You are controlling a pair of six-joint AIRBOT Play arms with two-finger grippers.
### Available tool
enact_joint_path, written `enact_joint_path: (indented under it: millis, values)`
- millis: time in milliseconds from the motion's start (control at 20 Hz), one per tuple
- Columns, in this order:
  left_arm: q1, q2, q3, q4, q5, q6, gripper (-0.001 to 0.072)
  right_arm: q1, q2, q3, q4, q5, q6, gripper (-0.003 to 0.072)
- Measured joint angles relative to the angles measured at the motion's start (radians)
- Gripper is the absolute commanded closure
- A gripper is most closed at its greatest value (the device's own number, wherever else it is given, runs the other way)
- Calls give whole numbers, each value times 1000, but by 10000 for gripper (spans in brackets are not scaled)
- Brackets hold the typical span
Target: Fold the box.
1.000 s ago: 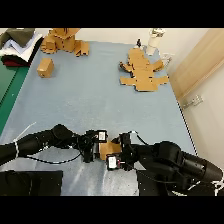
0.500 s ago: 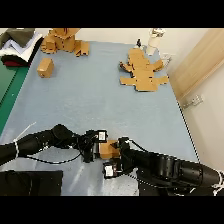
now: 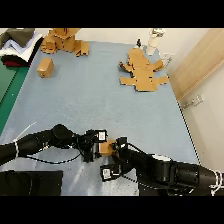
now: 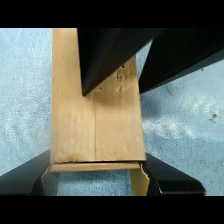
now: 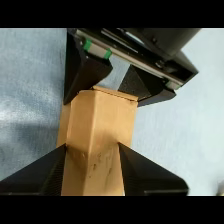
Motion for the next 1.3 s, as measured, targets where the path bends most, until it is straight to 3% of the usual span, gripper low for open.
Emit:
enact_joint_path:
  millis: [150,250,800,850,950,1300]
  values:
    - [0,0,0,0,0,0,232,11,5,1,-6,-6,10,205]
    - [0,0,0,0,0,0,232,16,12,2,-10,-9,15,265]
    - [0,0,0,0,-1,-1,232,21,89,2,-26,-44,18,274]
    - [0,0,0,0,-1,-1,232,21,92,2,-26,-46,18,268]
    - [0,0,0,0,-1,-1,232,26,95,2,-28,-49,19,124]
    - [0,0,0,0,0,-1,232,94,167,24,53,-50,20,125]
